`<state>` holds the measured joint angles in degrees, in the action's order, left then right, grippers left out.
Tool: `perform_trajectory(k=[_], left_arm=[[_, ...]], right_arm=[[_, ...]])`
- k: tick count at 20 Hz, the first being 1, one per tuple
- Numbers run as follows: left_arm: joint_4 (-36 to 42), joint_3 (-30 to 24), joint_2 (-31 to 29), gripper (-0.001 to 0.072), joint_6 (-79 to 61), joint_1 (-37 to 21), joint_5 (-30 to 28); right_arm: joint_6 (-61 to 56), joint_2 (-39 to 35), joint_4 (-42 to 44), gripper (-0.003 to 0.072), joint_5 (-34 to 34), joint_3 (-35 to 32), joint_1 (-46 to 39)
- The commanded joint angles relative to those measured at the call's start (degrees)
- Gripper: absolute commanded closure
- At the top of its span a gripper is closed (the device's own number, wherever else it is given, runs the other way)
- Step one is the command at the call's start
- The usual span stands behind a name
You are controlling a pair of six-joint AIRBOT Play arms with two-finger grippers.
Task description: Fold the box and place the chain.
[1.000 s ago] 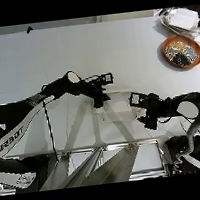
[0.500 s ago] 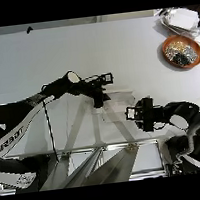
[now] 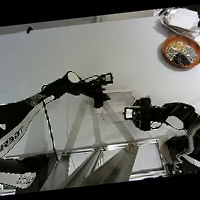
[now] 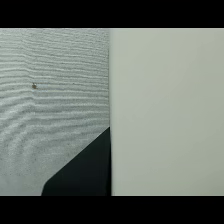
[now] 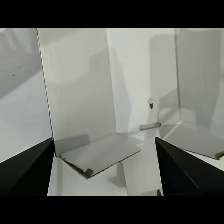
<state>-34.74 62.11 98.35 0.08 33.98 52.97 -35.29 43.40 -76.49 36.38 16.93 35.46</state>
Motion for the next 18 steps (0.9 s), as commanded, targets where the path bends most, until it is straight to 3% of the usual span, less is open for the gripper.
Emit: perform_trajectory(k=[1, 4, 8, 14, 18], left_arm=[[0.0, -0.02, 0.02, 0.0699, -0.02, 0.04, -0.02], [0.0, -0.02, 0.02, 0.0699, 0.0, 0.02, -0.02], [-0.02, -0.02, 0.02, 0.0699, -0.02, 0.04, -0.02], [0.0, -0.02, 0.04, 0.0699, -0.02, 0.04, -0.02], [-0.02, -0.02, 0.04, 0.0699, 0.0, 0.04, -0.02]], right_arm=[[0.0, 0.39, 0.72, 0.0001, -0.5, 0.83, -1.22], [1.55, 0.39, 2.58, 0.0001, 1.27, 2.4, -4.55], [10.93, 0.42, 11.21, 0.0003, 1.51, 2.6, -5.95], [16.68, 0.42, 12.85, 0.0008, 1.05, 2.6, -10.08], [25.05, 0.42, 18.8, 0.001, 0.81, 2.6, -12.94]])
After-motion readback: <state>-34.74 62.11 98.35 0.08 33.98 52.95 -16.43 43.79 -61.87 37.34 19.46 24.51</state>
